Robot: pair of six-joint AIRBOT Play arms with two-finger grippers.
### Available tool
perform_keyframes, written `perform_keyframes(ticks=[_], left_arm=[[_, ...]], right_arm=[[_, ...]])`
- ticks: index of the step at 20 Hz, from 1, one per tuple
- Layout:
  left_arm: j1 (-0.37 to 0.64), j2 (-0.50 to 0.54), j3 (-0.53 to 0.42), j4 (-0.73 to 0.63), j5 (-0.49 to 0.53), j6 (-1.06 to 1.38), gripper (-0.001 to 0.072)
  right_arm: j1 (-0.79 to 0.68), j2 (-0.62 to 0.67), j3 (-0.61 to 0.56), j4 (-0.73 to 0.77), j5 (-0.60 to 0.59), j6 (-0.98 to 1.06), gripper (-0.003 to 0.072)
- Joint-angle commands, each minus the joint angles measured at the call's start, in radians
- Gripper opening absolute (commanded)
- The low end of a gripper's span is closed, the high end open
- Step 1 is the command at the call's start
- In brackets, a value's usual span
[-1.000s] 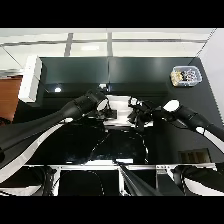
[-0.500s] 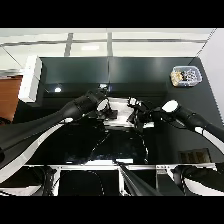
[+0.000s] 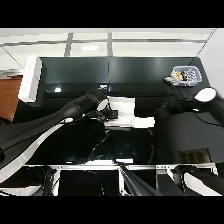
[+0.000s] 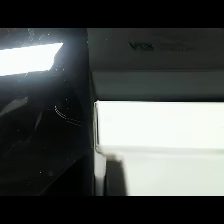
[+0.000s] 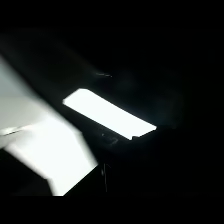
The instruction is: Fold the box and place the chain.
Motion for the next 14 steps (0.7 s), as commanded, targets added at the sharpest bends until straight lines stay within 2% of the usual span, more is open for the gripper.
perform_keyframes(ticks=[1, 3, 6, 11, 14], left_arm=[[0.000, 0.000, 0.000, 0.001, 0.001, 0.000, 0.0023], [0.000, 0.000, 0.000, 0.001, 0.001, 0.000, 0.0023], [0.000, 0.000, 0.000, 0.001, 0.001, 0.000, 0.0023], [0.000, 0.000, 0.000, 0.001, 0.000, 0.000, 0.0023], [0.000, 0.000, 0.000, 0.001, 0.001, 0.000, 0.0023]], right_arm=[[-0.265, -0.010, -0.111, 0.156, -0.048, 0.303, 0.0010], [-0.265, -0.057, -0.160, 0.223, 0.044, 0.227, 0.0010], [-0.130, -0.152, -0.163, 0.248, 0.161, 0.145, 0.0010], [0.105, -0.226, -0.144, 0.462, 0.110, -0.025, 0.0010], [0.126, -0.225, -0.078, 0.476, 0.154, -0.050, 0.0014]])
